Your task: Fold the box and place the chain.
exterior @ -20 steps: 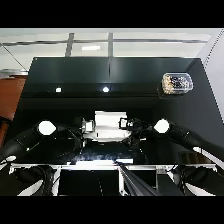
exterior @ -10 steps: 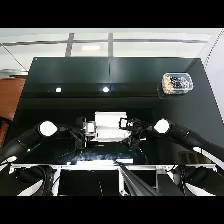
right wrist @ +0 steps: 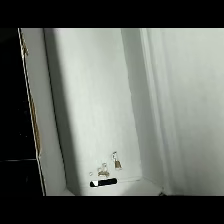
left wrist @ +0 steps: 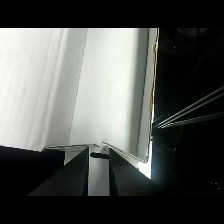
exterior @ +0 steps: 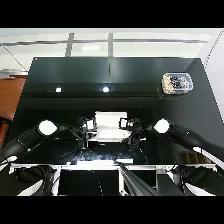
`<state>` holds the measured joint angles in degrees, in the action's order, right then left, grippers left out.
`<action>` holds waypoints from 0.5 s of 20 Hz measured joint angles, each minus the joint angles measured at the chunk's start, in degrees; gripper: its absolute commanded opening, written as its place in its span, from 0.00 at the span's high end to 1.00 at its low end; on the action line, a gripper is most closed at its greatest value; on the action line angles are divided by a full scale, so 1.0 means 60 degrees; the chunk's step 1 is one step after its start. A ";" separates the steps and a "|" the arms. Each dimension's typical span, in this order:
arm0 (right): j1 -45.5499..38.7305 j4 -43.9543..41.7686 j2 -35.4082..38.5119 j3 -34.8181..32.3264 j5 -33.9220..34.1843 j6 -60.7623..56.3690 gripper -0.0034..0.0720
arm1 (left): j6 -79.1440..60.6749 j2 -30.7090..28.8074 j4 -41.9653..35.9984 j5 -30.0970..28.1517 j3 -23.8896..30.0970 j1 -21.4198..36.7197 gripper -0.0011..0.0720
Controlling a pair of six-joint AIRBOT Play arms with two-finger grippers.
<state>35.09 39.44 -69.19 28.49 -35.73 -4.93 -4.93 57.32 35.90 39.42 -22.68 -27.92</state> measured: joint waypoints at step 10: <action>0.0000 0.0000 0.0000 0.0000 0.0000 0.0000 0.32 | -0.0623 0.0685 -0.0980 -0.0044 -0.0007 0.0000 0.76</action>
<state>35.09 39.44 -69.19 28.49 -35.73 -4.93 -8.67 61.43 30.02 39.16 -22.72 -27.92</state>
